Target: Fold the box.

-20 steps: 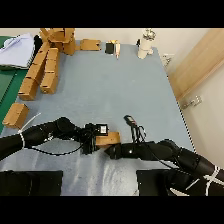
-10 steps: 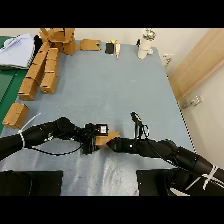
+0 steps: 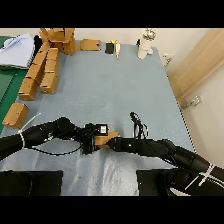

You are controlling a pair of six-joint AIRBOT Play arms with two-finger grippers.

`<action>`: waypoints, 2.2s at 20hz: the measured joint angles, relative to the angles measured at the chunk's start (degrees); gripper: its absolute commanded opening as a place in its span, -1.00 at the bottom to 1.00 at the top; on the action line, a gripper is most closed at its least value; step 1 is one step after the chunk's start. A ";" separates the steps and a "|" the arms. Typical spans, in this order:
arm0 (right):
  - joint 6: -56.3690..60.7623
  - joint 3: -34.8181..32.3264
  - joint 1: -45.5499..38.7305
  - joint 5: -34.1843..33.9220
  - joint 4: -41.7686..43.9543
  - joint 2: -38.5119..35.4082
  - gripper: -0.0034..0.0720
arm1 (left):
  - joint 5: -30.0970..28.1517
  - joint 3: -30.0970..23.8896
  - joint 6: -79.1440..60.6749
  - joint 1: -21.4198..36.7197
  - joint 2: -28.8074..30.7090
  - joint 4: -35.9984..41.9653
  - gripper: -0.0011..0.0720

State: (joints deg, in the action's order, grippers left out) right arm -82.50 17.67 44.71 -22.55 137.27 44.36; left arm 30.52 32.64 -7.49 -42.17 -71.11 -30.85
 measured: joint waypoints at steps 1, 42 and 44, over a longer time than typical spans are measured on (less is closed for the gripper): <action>-0.55 0.26 0.00 -0.39 -0.17 -0.46 -0.91 | 0.00 0.00 0.00 0.00 0.00 0.00 0.70; 37.03 12.46 -12.92 -36.50 -41.94 0.15 -0.90 | 2.01 0.46 16.04 4.35 1.90 -6.05 1.00; 36.92 12.46 -12.92 -36.46 -41.86 0.15 -0.90 | 2.03 0.52 15.89 4.00 1.51 -6.43 1.00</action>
State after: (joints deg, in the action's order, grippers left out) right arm -45.58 30.13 31.79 -59.00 95.42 44.51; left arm 32.56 33.17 8.40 -38.17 -69.60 -37.28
